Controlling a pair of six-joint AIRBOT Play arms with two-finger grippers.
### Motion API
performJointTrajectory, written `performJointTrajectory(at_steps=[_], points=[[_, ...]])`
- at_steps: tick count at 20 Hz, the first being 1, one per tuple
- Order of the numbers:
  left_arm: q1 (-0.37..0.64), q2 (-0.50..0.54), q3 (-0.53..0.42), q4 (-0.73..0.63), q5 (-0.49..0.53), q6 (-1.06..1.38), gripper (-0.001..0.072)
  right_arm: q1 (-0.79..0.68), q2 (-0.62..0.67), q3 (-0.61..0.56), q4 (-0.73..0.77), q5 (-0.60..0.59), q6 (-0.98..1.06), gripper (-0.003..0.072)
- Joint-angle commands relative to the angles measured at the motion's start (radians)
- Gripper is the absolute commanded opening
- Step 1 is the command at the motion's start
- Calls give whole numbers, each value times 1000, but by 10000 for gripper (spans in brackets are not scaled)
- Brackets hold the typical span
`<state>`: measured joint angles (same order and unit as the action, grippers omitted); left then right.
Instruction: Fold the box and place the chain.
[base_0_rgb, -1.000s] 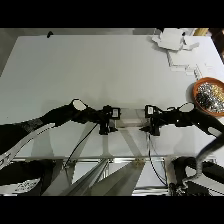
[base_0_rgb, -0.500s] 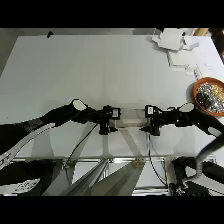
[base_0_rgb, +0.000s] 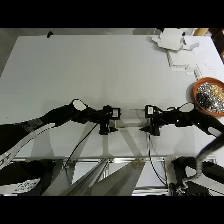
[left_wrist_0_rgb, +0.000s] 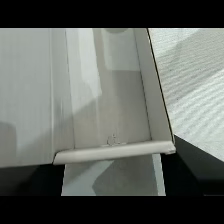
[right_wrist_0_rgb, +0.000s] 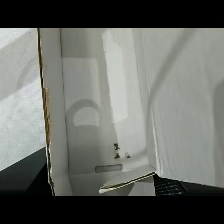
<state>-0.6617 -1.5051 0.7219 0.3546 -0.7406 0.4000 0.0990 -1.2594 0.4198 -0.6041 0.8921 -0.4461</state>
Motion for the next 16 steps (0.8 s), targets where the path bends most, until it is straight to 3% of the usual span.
performJointTrajectory(at_steps=[1,9,10,12,14,16], points=[[-1,-1,-1,0,0,0,254,0,0,1,3,-13,0,399],[-1,-1,-1,0,0,0,254,0,1,1,-2,-31,0,413],[-1,-1,-1,0,0,0,254,-1,1,1,-3,-35,0,448],[-1,-1,-1,0,0,0,254,0,2,1,-2,-40,0,606],[-1,-1,-1,0,0,0,254,-1,3,1,-2,-40,5,656],[-1,-1,-1,0,0,0,254,-1,5,1,-6,-40,32,656]])
